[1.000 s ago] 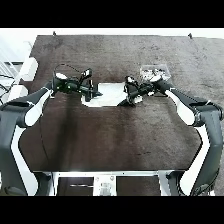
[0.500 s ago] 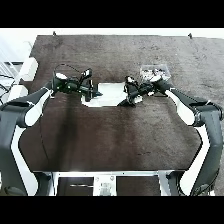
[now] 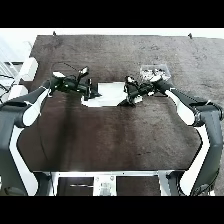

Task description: Fold the box and place the chain.

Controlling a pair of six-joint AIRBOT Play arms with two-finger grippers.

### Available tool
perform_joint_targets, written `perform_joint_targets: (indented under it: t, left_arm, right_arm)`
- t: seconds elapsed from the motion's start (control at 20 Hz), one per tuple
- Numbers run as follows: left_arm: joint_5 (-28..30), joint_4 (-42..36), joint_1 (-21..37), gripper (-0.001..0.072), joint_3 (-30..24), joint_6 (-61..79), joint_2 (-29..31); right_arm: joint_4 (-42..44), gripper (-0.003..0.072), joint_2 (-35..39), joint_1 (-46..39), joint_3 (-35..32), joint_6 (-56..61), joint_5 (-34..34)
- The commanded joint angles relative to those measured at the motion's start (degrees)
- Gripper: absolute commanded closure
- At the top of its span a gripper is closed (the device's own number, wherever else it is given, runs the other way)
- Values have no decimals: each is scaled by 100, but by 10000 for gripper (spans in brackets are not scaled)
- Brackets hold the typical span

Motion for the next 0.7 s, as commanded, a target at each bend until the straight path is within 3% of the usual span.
perform_joint_targets:
  t: [0.0, 0.3, 0.4, 0.5, 0.65]
  left_arm:
    - [-210, -28, 208, 401, 37, -144, 177]
    - [-579, -66, 566, 404, 57, -564, 358]
    - [-942, -37, 610, 693, 57, -730, 374]
    - [-1058, -20, 577, 694, 57, -844, 428]
    - [-647, 205, 382, 698, 20, -1165, 739]
  right_arm:
    - [0, 98, -4, 4, 0, 0, 4]
    - [0, 98, -4, 4, 0, 0, 2]
    - [2, 98, -4, 4, 0, 0, 2]
    - [0, 98, -4, 4, 0, 0, 4]
    - [2, 98, -4, 4, 0, 0, 4]
